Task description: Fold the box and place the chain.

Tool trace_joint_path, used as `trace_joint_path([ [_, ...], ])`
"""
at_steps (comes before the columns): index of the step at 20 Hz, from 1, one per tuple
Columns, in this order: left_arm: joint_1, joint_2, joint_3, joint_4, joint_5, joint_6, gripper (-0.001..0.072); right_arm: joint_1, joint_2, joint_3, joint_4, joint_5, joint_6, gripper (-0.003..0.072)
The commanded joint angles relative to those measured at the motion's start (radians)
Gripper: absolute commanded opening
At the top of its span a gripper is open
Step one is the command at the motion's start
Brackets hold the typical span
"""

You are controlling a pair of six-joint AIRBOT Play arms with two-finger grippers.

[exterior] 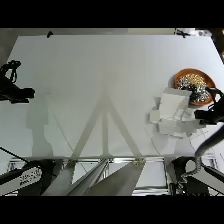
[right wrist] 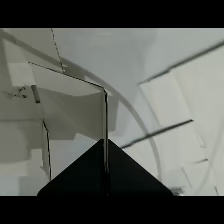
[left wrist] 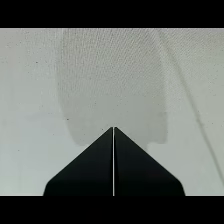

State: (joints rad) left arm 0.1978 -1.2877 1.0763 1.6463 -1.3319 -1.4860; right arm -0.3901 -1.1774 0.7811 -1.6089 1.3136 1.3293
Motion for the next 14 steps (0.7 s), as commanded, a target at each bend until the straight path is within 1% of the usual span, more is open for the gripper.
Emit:
trace_joint_path([
  [1,0.001,0.0,0.0,0.0,0.0,0.0,0.0012,0.09,0.053,0.0,0.241,-0.014,-0.153,0.001],
  [3,0.001,0.0,0.0,0.0,0.0,0.0,0.0012,0.162,0.084,-0.005,0.283,-0.037,-0.172,0.001],
  [5,0.001,0.001,0.0,0.0,0.0,0.0,0.0012,0.224,0.123,-0.034,0.327,-0.093,-0.187,0.001],
  [7,0.001,0.001,0.0,0.0,0.0,0.0,0.0012,0.267,0.167,-0.088,0.393,-0.173,-0.203,0.001],
  [9,0.001,0.001,0.0,0.0,0.0,0.0,0.0012,0.292,0.217,-0.164,0.488,-0.258,-0.24,0.001],
  [11,0.001,0.001,0.0,0.0,0.0,0.0,0.0012,0.311,0.263,-0.234,0.556,-0.318,-0.278,0.001],
  [14,0.001,0.001,0.0,0.0,0.0,0.0,0.0012,0.343,0.32,-0.296,0.571,-0.387,-0.284,0.001],
])
